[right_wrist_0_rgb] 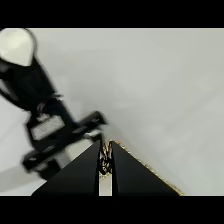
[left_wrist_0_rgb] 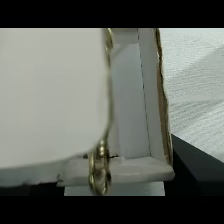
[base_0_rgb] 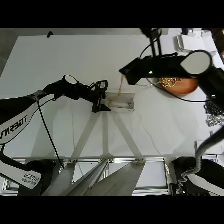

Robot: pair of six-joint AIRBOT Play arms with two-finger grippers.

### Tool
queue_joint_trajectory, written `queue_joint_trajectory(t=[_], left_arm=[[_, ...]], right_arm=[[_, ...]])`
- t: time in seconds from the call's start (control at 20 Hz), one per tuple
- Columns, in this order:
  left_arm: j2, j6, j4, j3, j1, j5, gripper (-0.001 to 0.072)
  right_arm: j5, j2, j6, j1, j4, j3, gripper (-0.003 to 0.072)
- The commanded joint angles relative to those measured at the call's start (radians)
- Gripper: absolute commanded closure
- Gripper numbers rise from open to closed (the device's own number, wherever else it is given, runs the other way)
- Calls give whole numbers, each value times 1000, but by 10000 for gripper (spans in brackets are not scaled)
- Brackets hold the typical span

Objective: Fold the box and place the chain.

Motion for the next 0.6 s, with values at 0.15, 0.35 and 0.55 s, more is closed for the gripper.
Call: queue_joint_trajectory(t=[0.15, 0.35, 0.55], left_arm=[[0, 0, 0, 0, 0, 0, 452], [0, 0, 0, 0, 0, 0, 452], [0, 0, 0, 0, 0, 0, 452]], right_arm=[[148, 124, 155, -133, -485, 0, 671], [316, 134, 113, -135, -512, 0, 673], [402, 127, -23, -127, -293, 0, 673]])
